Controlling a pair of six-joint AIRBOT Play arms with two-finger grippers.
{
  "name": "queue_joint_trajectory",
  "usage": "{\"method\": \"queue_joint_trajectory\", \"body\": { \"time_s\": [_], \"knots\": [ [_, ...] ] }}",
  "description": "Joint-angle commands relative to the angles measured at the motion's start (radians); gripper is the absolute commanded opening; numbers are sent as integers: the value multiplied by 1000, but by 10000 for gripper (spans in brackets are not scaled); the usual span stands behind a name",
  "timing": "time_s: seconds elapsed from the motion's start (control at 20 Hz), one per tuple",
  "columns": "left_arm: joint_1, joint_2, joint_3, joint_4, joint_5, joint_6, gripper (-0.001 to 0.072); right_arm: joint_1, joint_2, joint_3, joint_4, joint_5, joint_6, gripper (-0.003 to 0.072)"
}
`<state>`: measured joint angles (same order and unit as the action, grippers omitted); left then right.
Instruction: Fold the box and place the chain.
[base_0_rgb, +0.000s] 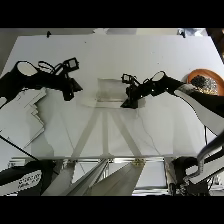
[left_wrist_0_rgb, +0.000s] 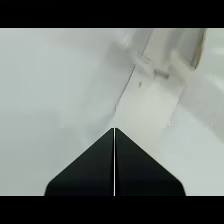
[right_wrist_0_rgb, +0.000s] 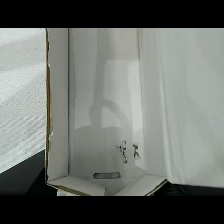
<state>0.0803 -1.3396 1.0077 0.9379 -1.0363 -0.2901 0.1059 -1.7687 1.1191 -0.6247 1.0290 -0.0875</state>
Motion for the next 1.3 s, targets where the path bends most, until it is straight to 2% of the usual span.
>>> {"method": "queue_joint_trajectory", "body": {
  "time_s": [0.0,0.2,0.45,0.6,0.9,1.05,1.2,1.25],
  "knots": [
    [58,0,-6,197,-12,-498,7,0,-1,0,0,1,0,500],
    [42,-93,-22,112,-23,-600,7,0,-1,0,0,0,0,500],
    [-31,-209,-22,-24,-23,-624,7,0,-1,0,0,1,0,500],
    [-67,-224,-22,-119,-22,-565,9,0,-1,0,0,0,0,500],
    [-76,-222,-22,-183,-15,-565,20,0,-1,0,0,0,0,500],
    [-70,-214,-21,-311,-15,-515,94,0,-1,0,0,0,0,500],
    [-69,-216,-21,-436,-10,-444,117,0,-1,0,1,0,0,500],
    [-70,-216,-21,-446,-6,-438,227,0,-1,0,0,0,0,500]
  ]
}}
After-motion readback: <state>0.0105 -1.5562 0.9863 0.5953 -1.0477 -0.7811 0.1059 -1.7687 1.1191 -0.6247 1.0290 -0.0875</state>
